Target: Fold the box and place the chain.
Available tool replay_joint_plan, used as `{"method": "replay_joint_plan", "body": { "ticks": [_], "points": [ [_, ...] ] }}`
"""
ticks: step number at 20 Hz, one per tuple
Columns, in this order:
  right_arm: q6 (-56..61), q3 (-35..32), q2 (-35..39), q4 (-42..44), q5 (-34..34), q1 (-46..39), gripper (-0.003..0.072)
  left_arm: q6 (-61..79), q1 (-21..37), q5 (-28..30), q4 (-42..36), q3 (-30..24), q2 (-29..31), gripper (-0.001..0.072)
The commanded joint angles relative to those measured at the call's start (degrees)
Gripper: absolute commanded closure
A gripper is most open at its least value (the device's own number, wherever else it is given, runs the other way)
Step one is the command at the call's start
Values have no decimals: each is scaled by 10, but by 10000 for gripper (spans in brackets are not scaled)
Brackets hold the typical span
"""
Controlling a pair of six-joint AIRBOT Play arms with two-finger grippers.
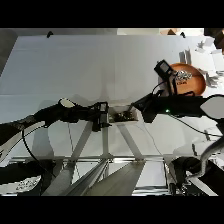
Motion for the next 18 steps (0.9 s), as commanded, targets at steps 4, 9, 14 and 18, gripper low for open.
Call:
{"method": "replay_joint_plan", "body": {
  "ticks": [4, 9, 14, 18],
  "points": [
    [0, -50, -12, 1, -32, 0, 662, 0, 0, 0, 0, 0, 0, 497],
    [-5, -42, -19, 9, 20, 0, 188, 0, 0, 0, 0, 0, 0, 497],
    [-4, 72, -46, -35, 87, 0, 198, 0, 0, 0, 0, 0, 0, 497],
    [-61, 189, -169, -37, 118, -42, 260, 0, 0, 0, 0, 0, 0, 497]
  ]
}}
